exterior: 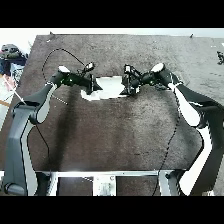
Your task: Fold the box and place the chain.
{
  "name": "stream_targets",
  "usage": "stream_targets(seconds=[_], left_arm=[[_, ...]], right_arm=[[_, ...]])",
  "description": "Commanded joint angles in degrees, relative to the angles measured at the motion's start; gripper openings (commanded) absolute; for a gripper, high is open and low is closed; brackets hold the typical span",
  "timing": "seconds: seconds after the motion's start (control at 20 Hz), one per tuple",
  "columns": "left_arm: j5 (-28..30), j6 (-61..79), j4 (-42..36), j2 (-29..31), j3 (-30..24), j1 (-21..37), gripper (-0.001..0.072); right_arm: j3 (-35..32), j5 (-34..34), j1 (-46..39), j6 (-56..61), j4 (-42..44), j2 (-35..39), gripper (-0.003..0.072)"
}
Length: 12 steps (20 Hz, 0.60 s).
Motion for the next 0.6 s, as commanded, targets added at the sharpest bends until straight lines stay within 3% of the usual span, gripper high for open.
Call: stream_targets(seconds=[0.0,0.55], left_arm=[[0.0,0.0,0.0,0.0,0.0,0.0,0.0012],[0.0,0.0,0.0,0.0,0.0,0.0,0.0012]], right_arm=[[1.8,4.2,0.1,-0.5,0.2,-2.3,0.0609],[2.0,4.1,0.3,-1.1,1.0,-4.8,0.0608]])
